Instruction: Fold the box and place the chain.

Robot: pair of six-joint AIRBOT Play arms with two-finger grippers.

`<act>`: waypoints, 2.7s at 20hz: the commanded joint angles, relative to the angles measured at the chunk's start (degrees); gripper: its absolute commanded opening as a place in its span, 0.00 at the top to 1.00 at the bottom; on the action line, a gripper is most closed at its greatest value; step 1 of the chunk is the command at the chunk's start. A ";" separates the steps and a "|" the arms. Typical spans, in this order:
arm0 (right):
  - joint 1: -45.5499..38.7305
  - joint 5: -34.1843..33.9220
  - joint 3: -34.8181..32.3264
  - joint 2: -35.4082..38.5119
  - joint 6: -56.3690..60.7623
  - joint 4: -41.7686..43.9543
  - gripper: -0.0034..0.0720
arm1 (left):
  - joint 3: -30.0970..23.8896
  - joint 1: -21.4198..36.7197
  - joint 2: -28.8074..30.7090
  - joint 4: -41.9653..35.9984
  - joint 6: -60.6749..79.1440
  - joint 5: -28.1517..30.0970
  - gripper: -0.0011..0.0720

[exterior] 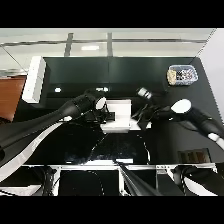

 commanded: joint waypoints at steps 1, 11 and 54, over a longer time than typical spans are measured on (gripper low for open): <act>-13.86 5.22 3.50 6.40 34.12 -17.03 0.94 | 0.02 0.00 0.02 0.20 0.11 -0.11 0.95; -29.70 21.33 -7.45 -11.82 30.21 3.63 0.94 | 0.02 0.02 0.04 0.20 0.11 -0.09 0.95; 22.71 12.66 22.40 -18.21 99.14 -45.66 0.48 | 0.02 0.02 0.02 0.22 0.11 -0.02 0.95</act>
